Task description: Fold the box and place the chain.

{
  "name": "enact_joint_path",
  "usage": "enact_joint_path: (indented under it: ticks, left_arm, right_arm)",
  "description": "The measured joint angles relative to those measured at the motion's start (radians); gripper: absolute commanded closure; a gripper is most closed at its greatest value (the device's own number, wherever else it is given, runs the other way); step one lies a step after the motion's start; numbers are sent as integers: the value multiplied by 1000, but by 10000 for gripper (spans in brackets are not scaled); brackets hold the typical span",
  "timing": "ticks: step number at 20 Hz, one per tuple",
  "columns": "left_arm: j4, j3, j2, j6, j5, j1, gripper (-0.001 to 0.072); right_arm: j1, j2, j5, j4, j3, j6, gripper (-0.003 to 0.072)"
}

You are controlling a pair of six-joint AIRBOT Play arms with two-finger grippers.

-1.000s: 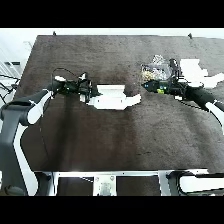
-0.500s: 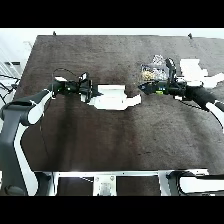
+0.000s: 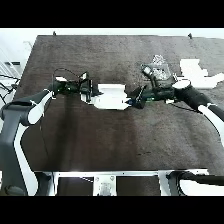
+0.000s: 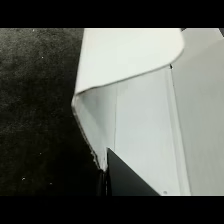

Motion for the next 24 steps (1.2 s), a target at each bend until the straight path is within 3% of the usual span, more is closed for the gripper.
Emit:
enact_joint_path:
  ticks: [9,24]
  left_arm:
    - [-5,0,0,1,19,1,690]
    - [-4,0,0,0,22,1,690]
  right_arm:
    - [137,-10,-188,-193,-46,-48,98]
    - [188,-77,-480,-224,-45,-170,98]
